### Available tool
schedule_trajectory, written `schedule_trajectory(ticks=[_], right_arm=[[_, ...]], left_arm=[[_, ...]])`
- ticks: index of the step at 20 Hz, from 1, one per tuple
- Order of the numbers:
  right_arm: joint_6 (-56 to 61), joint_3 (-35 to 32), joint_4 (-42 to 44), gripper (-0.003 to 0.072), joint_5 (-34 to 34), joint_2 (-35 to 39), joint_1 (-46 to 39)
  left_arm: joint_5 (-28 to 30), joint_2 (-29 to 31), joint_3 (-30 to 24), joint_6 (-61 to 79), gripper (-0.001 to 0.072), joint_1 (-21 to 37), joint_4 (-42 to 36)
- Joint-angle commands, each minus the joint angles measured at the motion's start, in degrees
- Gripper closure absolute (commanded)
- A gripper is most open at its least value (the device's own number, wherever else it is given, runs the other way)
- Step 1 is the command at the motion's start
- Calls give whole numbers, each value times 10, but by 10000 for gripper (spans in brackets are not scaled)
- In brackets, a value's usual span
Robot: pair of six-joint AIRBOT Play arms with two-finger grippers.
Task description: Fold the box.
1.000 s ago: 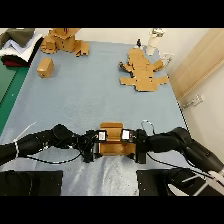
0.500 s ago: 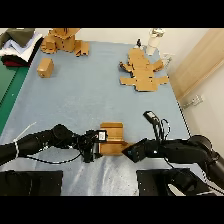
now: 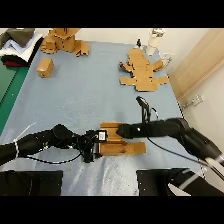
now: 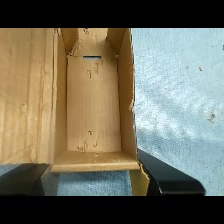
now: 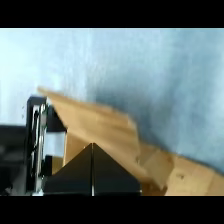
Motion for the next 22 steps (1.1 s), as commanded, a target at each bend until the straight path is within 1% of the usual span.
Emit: schedule_trajectory(ticks=[1, 5, 6, 9, 16, 18, 19, 22], right_arm=[[-56, 60, -1, 686, 0, -124, -31], [-69, 65, 2, 686, -52, -205, -30], [-70, 62, 2, 686, -50, -214, -24], [-70, 48, 0, 686, -31, -223, -5], [-95, 50, -10, 687, -21, -221, -5], [-98, 62, -44, 687, -25, -195, -5], [-97, 70, -69, 687, -30, -169, -5], [-100, 76, -123, 687, -57, -57, -5]], left_arm=[[0, 0, 0, 0, 232, 0, 0], [0, 0, 0, 0, 232, 0, 0], [0, 0, 0, 0, 232, 0, 0], [0, 0, 0, 0, 232, 0, 0], [1, 0, 0, 0, 232, 0, 0], [1, 0, 0, 0, 232, 0, 0], [0, 0, 0, 0, 232, 0, 0], [1, 0, 0, 0, 232, 0, 0]])
